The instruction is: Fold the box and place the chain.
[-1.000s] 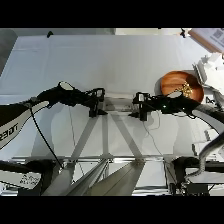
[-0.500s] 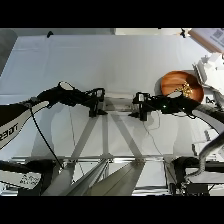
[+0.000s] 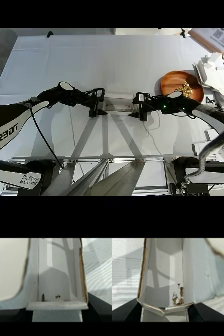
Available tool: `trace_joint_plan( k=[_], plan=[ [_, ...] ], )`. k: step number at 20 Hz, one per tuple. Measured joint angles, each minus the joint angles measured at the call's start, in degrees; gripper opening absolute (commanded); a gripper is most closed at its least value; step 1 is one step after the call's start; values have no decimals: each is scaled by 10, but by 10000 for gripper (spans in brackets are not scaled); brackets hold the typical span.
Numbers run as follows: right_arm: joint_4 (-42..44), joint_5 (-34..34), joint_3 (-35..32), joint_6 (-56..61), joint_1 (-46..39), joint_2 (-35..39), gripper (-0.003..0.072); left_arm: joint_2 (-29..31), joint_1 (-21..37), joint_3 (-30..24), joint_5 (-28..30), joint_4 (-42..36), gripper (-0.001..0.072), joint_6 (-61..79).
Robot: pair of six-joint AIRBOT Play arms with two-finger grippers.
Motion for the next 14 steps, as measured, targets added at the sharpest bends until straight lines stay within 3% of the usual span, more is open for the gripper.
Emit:
trace_joint_plan(
  k=[3,4,14],
  plan=[
    [0,0,0,0,0,0,584,0,0,0,0,0,387,0],
    [0,0,0,0,0,0,720,0,0,0,0,0,387,0],
    [0,9,0,2,0,0,720,0,0,0,0,0,387,0]
  ],
)
